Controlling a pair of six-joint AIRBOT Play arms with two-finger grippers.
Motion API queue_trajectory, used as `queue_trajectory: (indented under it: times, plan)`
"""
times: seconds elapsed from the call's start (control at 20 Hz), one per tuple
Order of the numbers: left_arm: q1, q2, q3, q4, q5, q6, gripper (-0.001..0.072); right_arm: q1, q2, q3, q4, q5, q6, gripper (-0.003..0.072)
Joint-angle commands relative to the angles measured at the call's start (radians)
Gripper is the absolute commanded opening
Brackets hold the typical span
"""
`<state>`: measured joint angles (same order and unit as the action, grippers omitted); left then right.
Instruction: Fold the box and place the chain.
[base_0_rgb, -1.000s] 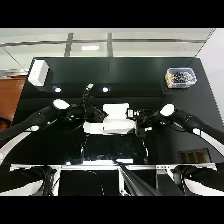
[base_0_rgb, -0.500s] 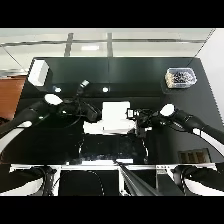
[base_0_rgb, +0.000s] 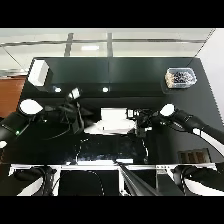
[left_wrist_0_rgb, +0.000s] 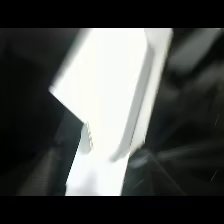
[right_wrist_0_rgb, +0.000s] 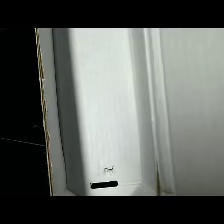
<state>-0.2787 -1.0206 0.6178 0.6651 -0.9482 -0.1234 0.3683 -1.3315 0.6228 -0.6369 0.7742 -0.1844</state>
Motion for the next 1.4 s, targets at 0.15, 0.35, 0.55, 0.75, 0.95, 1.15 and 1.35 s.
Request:
queue_trajectory:
  times: [0.15,0.35,0.55,0.75,0.95,1.15,1.35]
  plan:
    - [-0.095,-0.054,-0.028,0.205,0.197,0.233,0.0714,0.000,0.000,0.000,0.000,0.000,0.000,0.0313]
    - [-0.184,-0.133,-0.025,0.183,0.212,0.233,0.0713,0.000,0.000,0.000,0.000,0.000,0.000,0.0313]
    - [-0.208,-0.186,-0.019,0.156,0.212,0.232,0.0704,0.000,-0.001,0.000,0.000,0.000,0.000,0.0313]
    - [-0.205,-0.191,-0.019,0.081,0.220,0.233,0.0689,0.000,-0.001,0.000,0.000,0.000,0.000,0.0313]
    - [-0.205,-0.191,-0.019,0.034,0.223,0.233,0.0315,0.000,-0.001,0.000,0.000,0.000,0.000,0.0313]
    - [-0.209,-0.191,-0.019,0.032,0.231,0.232,0.0222,0.000,-0.001,0.000,0.000,0.000,0.000,0.0313]
    - [-0.244,-0.224,-0.019,-0.084,0.244,0.232,0.0222,0.000,-0.001,0.000,0.000,0.000,0.000,0.0313]
